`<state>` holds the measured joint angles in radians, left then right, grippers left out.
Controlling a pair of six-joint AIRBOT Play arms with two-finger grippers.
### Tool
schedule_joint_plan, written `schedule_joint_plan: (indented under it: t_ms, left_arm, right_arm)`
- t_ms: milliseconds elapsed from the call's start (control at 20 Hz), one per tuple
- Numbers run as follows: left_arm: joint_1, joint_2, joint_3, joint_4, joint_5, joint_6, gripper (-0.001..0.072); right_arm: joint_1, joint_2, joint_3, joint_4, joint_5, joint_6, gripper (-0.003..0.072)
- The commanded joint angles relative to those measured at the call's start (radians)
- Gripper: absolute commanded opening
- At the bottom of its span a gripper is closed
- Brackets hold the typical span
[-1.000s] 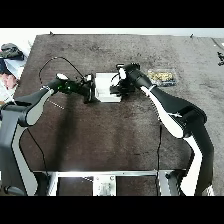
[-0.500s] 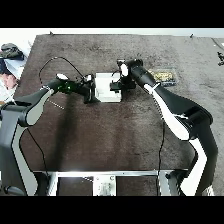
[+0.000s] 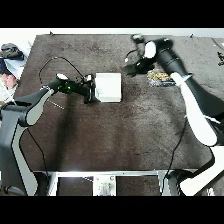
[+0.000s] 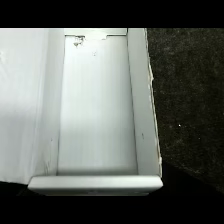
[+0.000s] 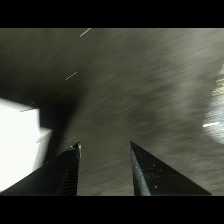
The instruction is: Fold the box and place the chain.
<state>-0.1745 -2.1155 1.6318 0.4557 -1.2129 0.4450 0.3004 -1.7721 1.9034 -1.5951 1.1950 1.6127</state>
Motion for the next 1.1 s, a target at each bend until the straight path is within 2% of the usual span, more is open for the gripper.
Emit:
schedule_joint_plan:
  t_ms: [0,100,200,350,400,500,850,1050]
  left_arm:
    - [0.0,0.0,0.0,0.0,0.0,0.0,0.0345]
    - [0.0,0.0,0.0,0.0,0.001,0.0,0.0344]
    - [0.0,0.0,0.0,0.0,0.001,0.0,0.0344]
    - [0.0,0.0,0.0,0.0,0.001,0.0,0.0345]
    - [0.0,0.0,0.0,0.0,0.001,0.0,0.0344]
    - [0.0,0.0,0.0,0.0,0.0,0.0,0.0345]
    - [0.0,0.0,0.0,0.0,0.001,0.0,0.0345]
    - [0.0,0.0,0.0,0.0,0.001,0.0,0.0344]
  right_arm:
    - [-0.136,0.049,0.0,-0.002,-0.055,-0.05,0.0355]
    - [-0.219,0.024,-0.001,0.005,-0.062,-0.05,0.0337]
    - [-0.278,-0.024,-0.001,0.058,-0.069,-0.051,0.0225]
    - [-0.31,-0.09,-0.001,0.133,-0.12,-0.076,0.023]
    - [-0.31,-0.11,0.0,0.134,-0.13,-0.076,0.0304]
    - [-0.31,-0.146,0.0,0.134,-0.125,-0.076,0.0279]
    - [-0.31,-0.229,0.0,0.135,-0.102,-0.076,0.0273]
    - [-0.31,-0.241,-0.001,0.183,-0.097,-0.095,0.0273]
